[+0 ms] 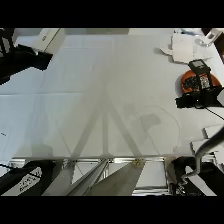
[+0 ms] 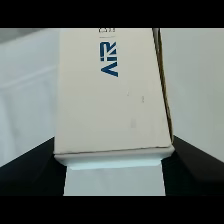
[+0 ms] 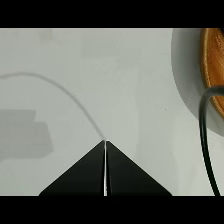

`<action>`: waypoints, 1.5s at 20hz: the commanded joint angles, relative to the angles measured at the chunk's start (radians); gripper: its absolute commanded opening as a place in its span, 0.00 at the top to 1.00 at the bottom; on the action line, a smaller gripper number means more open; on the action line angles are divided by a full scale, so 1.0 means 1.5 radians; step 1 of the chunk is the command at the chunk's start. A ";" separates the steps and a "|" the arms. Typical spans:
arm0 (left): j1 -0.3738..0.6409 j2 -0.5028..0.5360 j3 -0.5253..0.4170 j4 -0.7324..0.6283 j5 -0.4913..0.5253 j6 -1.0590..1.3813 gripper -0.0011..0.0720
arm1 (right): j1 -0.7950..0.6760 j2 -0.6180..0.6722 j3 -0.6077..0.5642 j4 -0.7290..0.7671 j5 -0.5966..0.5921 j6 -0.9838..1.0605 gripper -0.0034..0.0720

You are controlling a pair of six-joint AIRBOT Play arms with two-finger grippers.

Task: Fold the box and place the chain.

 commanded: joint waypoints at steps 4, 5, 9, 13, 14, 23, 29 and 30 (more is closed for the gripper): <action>0.014 -0.113 0.000 0.152 0.053 -0.185 0.98 | 0.000 0.000 0.000 0.000 0.000 0.000 0.94; 0.014 -0.140 0.000 0.151 0.068 -0.197 0.98 | 0.000 0.001 0.000 0.000 0.000 0.000 0.94; 0.014 -0.231 0.000 0.151 0.127 -0.260 0.96 | 0.000 0.001 0.000 0.000 0.000 0.000 0.94; 0.014 -0.282 0.000 0.152 0.173 -0.281 0.65 | 0.000 0.001 0.000 0.000 0.000 0.000 0.94; 0.014 -0.287 0.000 0.153 0.172 -0.281 0.65 | -0.001 0.001 0.000 0.000 0.000 0.000 0.94; 0.015 -0.295 0.000 0.200 0.120 -0.267 0.02 | 0.000 0.001 0.000 0.000 0.000 0.000 0.94; 0.015 -0.194 0.000 0.306 0.065 -0.266 0.03 | 0.000 0.001 0.000 0.000 0.000 0.000 0.94; 0.015 -0.165 0.000 0.307 0.054 -0.266 0.03 | 0.000 0.001 0.000 0.000 0.000 0.000 0.94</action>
